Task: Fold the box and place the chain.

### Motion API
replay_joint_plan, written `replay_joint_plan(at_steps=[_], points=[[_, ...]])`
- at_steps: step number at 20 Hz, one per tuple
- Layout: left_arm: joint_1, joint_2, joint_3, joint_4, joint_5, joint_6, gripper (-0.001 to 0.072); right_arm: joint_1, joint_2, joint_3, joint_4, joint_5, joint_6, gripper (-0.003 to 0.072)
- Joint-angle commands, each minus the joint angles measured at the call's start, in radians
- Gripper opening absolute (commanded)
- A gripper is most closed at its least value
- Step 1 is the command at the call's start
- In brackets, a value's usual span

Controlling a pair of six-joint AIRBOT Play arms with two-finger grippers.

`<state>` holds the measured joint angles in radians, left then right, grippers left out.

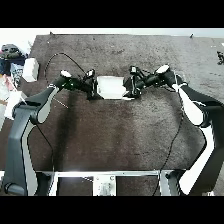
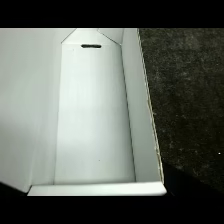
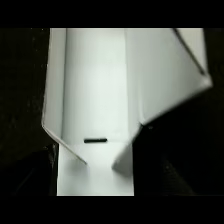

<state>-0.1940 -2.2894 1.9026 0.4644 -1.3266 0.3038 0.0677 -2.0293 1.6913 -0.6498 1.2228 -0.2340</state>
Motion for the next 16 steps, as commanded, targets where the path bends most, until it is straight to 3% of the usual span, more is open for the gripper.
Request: replay_joint_plan(at_steps=[1, 3, 4, 6, 10, 16], points=[[0.001, 0.000, 0.000, -0.001, 0.004, 0.000, 0.0347, -0.043, 0.049, 0.001, -0.021, 0.035, 0.041, 0.0718], [0.001, 0.000, 0.000, -0.001, 0.004, 0.000, 0.0347, -0.064, 0.087, 0.001, 0.031, 0.036, 0.097, 0.0708], [0.001, 0.000, 0.000, -0.001, 0.005, 0.000, 0.0347, -0.066, 0.097, 0.001, 0.094, 0.046, 0.145, 0.0652], [0.001, 0.000, 0.000, -0.001, 0.010, 0.000, 0.0347, -0.058, 0.100, 0.000, 0.201, 0.095, 0.190, 0.0008], [0.001, 0.000, 0.000, -0.001, 0.011, 0.000, 0.0347, 0.013, 0.081, 0.000, 0.258, 0.042, 0.190, 0.0015], [0.001, 0.000, 0.000, -0.001, 0.011, 0.000, 0.0348, 0.059, 0.059, 0.000, 0.250, -0.239, 0.190, 0.0015]])
